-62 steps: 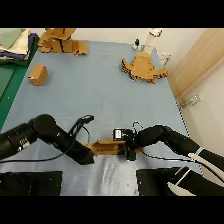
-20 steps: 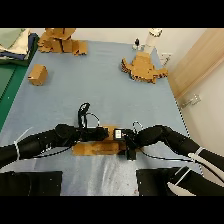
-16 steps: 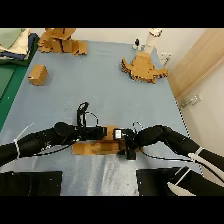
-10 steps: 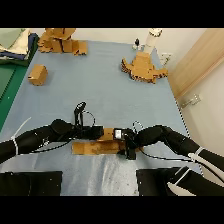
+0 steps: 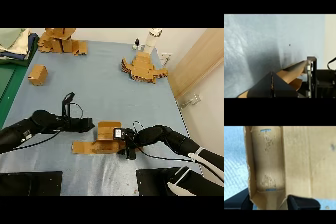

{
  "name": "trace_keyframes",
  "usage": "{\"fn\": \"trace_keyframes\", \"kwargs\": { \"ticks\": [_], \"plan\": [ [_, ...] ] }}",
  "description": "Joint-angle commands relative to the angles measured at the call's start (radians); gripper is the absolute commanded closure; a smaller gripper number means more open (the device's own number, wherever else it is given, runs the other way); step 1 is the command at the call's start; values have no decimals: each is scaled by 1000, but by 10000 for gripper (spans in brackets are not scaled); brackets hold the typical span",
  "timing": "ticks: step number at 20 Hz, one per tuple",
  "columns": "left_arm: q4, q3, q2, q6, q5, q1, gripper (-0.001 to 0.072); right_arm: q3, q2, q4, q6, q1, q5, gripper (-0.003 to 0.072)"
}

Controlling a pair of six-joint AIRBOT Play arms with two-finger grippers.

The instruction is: Fold the box.

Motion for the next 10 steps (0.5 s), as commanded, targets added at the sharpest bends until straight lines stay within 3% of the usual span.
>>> {"fn": "trace_keyframes", "kwargs": {
  "ticks": [1,5,10],
  "plan": [
    [147,0,90,-8,-137,128,698,0,0,0,0,0,-46,193],
    [238,0,139,2,-222,233,698,0,0,0,0,0,-104,193],
    [275,0,178,230,-388,242,698,1,0,0,0,0,-101,193]
  ]
}}
